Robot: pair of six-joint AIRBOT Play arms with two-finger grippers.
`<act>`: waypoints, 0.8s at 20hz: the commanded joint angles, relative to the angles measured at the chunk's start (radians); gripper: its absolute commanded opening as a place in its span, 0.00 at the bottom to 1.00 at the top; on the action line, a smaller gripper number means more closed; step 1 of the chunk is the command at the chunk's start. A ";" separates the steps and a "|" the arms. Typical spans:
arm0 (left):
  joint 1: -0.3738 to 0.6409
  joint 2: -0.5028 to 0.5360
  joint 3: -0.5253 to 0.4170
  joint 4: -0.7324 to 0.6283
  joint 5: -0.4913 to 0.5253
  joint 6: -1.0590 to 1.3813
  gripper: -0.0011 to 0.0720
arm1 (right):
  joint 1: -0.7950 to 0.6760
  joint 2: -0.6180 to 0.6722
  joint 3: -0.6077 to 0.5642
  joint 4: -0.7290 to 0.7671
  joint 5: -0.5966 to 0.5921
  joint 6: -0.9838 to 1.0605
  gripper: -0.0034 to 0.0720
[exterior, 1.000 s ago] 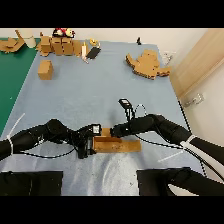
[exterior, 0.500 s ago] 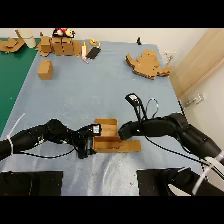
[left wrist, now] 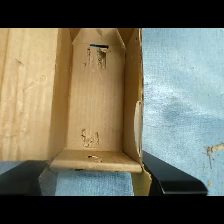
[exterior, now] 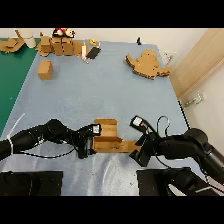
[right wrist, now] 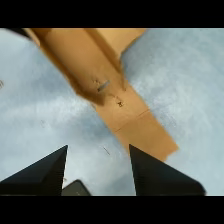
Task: Fold the box.
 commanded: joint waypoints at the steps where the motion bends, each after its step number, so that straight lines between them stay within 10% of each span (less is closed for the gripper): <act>1: 0.000 -0.001 0.000 0.000 0.000 0.000 0.85 | 0.001 -0.061 -0.058 0.004 0.125 -0.283 0.83; 12: 0.000 -0.001 0.000 0.000 0.001 0.000 0.85 | 0.063 -0.330 0.026 0.082 0.365 -0.576 0.83; 16: 0.000 -0.001 0.000 0.000 0.001 0.000 0.85 | 0.063 -0.335 0.026 0.083 0.366 -0.605 0.34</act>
